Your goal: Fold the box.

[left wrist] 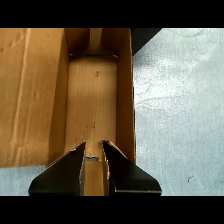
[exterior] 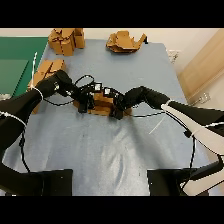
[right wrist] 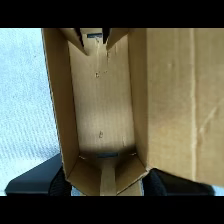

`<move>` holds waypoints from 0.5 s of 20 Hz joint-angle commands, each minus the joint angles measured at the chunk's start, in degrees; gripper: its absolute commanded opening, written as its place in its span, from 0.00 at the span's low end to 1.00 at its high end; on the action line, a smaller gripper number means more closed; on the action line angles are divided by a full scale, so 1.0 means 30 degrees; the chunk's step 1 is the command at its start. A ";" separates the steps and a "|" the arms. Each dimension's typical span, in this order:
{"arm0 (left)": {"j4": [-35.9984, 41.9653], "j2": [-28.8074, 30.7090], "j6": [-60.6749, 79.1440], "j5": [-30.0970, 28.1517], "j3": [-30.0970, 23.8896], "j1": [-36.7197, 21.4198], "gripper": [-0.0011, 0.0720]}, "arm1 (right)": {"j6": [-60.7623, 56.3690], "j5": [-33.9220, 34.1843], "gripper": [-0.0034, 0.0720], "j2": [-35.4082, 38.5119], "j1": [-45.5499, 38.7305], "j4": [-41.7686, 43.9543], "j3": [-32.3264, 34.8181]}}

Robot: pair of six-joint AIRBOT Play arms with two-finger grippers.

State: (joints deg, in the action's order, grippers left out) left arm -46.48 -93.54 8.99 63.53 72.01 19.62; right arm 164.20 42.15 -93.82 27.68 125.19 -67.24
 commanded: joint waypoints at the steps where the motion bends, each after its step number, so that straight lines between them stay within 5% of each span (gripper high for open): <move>1: 0.0066 -0.0051 -0.0007 0.0044 0.0000 0.0015 0.26 | -0.0007 -0.0029 0.40 -0.0007 0.0022 0.0051 -0.0015; 4: 0.0000 -0.0197 0.0000 0.0386 0.0000 0.0007 0.27 | -0.0007 -0.0029 0.41 -0.0007 0.0015 0.0044 -0.0015; 6: 0.0007 -0.0328 -0.0117 0.0444 0.0000 0.0007 0.59 | -0.0007 -0.0029 0.41 -0.0007 0.0015 0.0044 -0.0015; 10: -0.0007 -0.0364 -0.0495 0.0313 0.0000 0.0000 0.60 | -0.0007 -0.0029 0.40 -0.0007 0.0015 0.0044 -0.0015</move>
State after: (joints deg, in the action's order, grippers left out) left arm -46.06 -94.48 8.01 64.42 72.03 19.64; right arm 164.27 42.02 -93.84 27.73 125.34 -67.24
